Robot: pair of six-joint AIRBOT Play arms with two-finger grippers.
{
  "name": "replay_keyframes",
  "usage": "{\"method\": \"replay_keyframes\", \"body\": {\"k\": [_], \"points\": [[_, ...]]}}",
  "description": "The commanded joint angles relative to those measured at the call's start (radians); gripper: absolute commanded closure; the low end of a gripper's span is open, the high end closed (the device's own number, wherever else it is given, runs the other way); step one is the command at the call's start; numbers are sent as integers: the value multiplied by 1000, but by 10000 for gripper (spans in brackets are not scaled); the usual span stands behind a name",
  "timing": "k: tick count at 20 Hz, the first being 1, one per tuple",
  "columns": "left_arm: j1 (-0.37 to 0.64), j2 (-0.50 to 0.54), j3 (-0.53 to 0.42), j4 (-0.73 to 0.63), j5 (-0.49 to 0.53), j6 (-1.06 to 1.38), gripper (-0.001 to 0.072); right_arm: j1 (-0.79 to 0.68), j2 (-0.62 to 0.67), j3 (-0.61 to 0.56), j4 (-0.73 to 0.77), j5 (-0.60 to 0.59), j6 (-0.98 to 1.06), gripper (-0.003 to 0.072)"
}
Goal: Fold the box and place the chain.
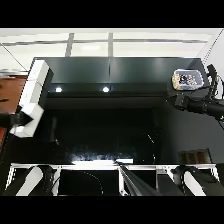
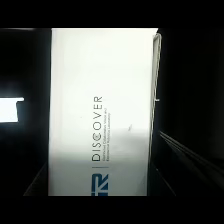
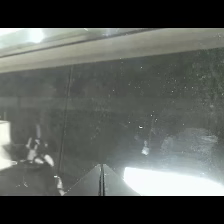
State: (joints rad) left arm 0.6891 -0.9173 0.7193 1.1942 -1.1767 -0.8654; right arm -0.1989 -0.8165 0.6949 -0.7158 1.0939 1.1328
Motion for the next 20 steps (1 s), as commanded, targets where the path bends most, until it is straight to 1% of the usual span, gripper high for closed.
{"method": "replay_keyframes", "body": {"k": [1, 4, 6, 7, 11, 12, 13, 14, 16, 19, 20], "points": [[150, -2, -3, 8, 132, 142, 552, 0, 0, 1, 1, 1, 0, 657], [153, -48, -2, -14, 210, 234, 543, 0, 0, 1, 2, 1, 27, 656], [138, -87, -2, -110, 215, 370, 543, 0, 0, 1, 0, 0, 24, 656], [129, -109, -2, -135, 220, 400, 543, 0, -1, 1, 0, 0, 23, 656], [110, -189, -2, -146, 229, 397, 541, 0, -1, 1, 0, 0, 23, 656], [110, -205, -2, -148, 237, 391, 437, 0, -1, 1, 0, 0, 23, 656], [110, -219, -2, -148, 263, 386, 121, 0, 0, 1, 0, 0, 23, 656], [110, -226, -2, -151, 282, 384, 0, 0, -1, 1, 0, 0, 23, 656], [110, -211, 16, -157, 274, 383, 0, 0, 0, 1, 1, 1, 23, 656], [95, -146, 89, -231, 229, 359, 0, 0, 0, 1, 1, 2, 23, 655], [77, -121, 113, -286, 224, 317, 0, 0, 0, 1, 1, 1, 23, 655]]}}
